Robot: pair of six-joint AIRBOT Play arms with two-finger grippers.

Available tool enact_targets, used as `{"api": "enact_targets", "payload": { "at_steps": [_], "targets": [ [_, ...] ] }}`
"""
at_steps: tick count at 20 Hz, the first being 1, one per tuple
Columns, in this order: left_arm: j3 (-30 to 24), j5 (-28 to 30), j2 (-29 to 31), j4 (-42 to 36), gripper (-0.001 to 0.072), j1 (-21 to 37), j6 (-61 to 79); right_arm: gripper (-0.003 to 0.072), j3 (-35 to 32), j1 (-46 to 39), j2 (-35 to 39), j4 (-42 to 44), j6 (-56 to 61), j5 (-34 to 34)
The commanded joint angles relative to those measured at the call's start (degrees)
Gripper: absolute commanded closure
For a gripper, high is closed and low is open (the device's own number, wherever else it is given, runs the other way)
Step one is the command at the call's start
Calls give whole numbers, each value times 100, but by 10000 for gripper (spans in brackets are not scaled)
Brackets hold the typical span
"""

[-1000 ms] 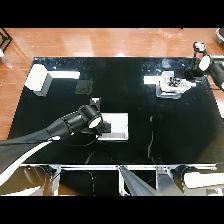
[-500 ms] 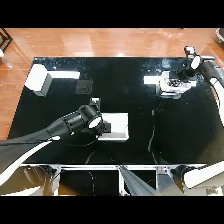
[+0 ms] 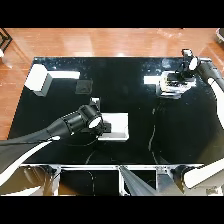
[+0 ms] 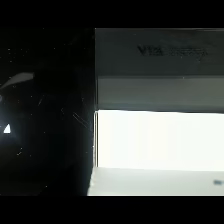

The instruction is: Fold the box and place the chain.

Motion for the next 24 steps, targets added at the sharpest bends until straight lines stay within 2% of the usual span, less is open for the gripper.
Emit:
{"api": "enact_targets", "payload": {
  "at_steps": [1, 2, 3, 9, 14, 24],
  "targets": [
    [-4, 4, -4, 2, 692, -4, -2, 392, 2, -2, -28, 4, 0, 22],
    [-4, 4, -4, 2, 692, -4, -2, 621, 28, -2, -28, 2, 0, 92],
    [-4, 4, -4, 2, 692, -4, -2, 662, 81, -9, -28, -4, 2, 170],
    [-4, 0, -4, 2, 692, -4, -2, 664, 647, -105, 323, -17, -31, 719],
    [-4, 2, -4, 4, 692, -4, 0, 664, 693, -151, 1032, 160, -321, 1113],
    [-4, -39, -4, 2, 692, -4, 37, 664, 693, -136, 3475, 1335, -866, 1843]
  ]
}}
